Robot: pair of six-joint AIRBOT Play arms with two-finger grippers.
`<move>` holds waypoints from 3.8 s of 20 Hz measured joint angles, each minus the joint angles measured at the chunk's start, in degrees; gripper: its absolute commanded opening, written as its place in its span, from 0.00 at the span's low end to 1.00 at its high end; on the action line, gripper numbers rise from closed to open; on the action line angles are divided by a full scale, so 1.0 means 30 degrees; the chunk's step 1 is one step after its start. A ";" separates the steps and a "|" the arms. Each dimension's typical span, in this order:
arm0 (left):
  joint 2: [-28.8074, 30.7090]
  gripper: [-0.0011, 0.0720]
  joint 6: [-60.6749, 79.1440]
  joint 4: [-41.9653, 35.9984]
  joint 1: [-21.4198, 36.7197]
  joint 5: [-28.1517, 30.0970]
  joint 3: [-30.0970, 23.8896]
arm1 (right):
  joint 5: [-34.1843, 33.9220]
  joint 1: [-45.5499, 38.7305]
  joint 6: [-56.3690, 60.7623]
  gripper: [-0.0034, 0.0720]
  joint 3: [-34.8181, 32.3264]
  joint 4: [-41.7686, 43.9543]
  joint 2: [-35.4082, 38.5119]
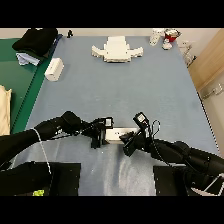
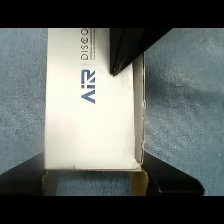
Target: Fold the box.
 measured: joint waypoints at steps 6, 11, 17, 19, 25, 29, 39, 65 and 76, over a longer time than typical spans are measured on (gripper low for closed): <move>0.0000 0.63 0.0000 0.0000 0.0000 -0.0007 0.0000 | -0.0138 0.0000 0.0044 0.05 0.0029 -0.0073 -0.0036; 0.0000 0.63 0.0000 0.0000 0.0000 -0.0087 0.0000 | -0.1537 -0.0022 0.0058 0.05 0.0597 -0.0437 0.0845; 0.0015 0.63 -0.0007 -0.0022 0.0000 -0.0022 0.0007 | -0.3592 -0.1741 0.0219 0.05 0.2120 -0.1647 0.1486; 0.0015 0.63 -0.0007 -0.0022 0.0000 -0.0022 0.0007 | -0.4932 -0.3155 0.0605 0.05 0.3140 -0.2900 0.1464; 0.0015 0.63 -0.0007 -0.0015 0.0000 -0.0015 0.0007 | -1.1227 -0.8743 0.3308 0.05 0.7970 -0.8531 -0.1056; 0.0015 0.63 -0.0007 -0.0015 0.0000 -0.0022 0.0007 | -1.4724 -1.2327 0.1392 0.05 1.1329 -0.8706 -0.4350; 0.0015 0.63 -0.0007 -0.0007 0.0000 -0.0022 0.0007 | -1.8433 -1.6458 0.0845 0.05 1.5416 -0.7963 -0.9945; 0.5421 0.63 -1.6422 0.8451 1.8914 0.0736 0.0794 | -1.8578 -1.6662 0.1100 0.05 1.5628 -0.7912 -1.0331; -0.4823 0.63 -1.6364 0.7825 1.8731 0.3490 0.9610 | -1.8586 -1.6662 0.1093 0.05 1.5628 -0.7912 -1.0331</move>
